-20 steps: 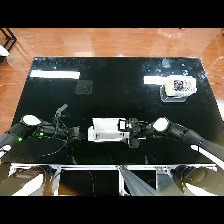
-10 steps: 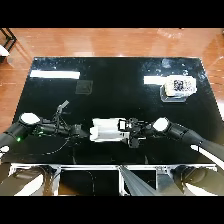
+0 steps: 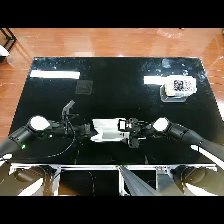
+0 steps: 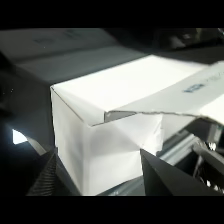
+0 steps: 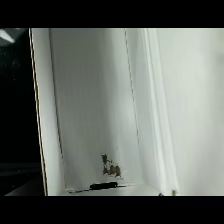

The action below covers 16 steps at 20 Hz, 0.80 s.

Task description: Fold the box and place the chain.

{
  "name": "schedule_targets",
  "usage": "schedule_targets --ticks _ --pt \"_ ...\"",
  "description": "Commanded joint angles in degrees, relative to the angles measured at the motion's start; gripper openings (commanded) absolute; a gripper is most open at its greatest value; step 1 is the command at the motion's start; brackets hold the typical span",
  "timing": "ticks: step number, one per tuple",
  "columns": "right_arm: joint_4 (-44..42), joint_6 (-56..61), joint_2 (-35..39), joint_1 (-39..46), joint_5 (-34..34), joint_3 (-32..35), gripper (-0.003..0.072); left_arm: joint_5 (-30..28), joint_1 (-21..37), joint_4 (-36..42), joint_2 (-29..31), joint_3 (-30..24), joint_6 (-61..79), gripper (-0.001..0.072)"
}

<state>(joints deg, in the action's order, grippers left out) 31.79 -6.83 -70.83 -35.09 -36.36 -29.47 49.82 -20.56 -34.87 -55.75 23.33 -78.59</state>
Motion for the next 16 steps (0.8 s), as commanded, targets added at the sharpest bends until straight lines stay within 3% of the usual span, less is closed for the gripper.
schedule_targets --ticks 1,16 --pt "0.0 0.0 0.0 0.0 0.0 0.0 0.0306 -5.2 -4.4 -3.5 1.5 0.0 -9.6 0.0611" --pt "0.0 0.0 0.0 0.0 0.0 0.0 0.0306 -12.6 -11.2 -4.2 1.5 0.0 -17.9 0.0610"
